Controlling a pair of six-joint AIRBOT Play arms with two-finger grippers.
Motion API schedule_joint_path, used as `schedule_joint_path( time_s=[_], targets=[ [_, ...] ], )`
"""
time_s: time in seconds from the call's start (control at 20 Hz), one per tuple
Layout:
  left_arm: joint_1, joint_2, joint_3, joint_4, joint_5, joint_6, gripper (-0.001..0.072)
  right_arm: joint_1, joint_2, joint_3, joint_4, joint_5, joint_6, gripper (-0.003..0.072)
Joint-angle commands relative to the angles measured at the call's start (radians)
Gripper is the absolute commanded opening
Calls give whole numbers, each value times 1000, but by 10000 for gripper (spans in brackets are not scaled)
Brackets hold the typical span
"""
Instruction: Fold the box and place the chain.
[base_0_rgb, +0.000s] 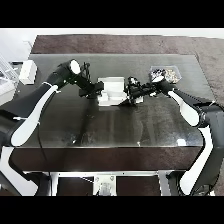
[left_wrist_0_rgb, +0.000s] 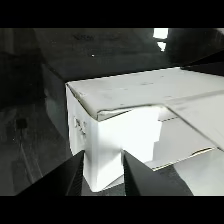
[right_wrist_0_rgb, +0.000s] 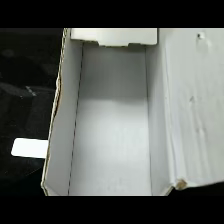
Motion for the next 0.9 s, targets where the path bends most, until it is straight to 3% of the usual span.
schedule_joint_path(
  time_s=[0.0,0.5,0.85],
  targets=[
    [-14,-38,42,39,-42,-42,295,1,0,0,0,0,0,586],
    [-51,-165,217,126,-152,-91,295,1,0,0,0,0,0,586],
    [-57,-211,282,182,-198,-99,294,1,0,0,0,0,0,586]
  ],
)
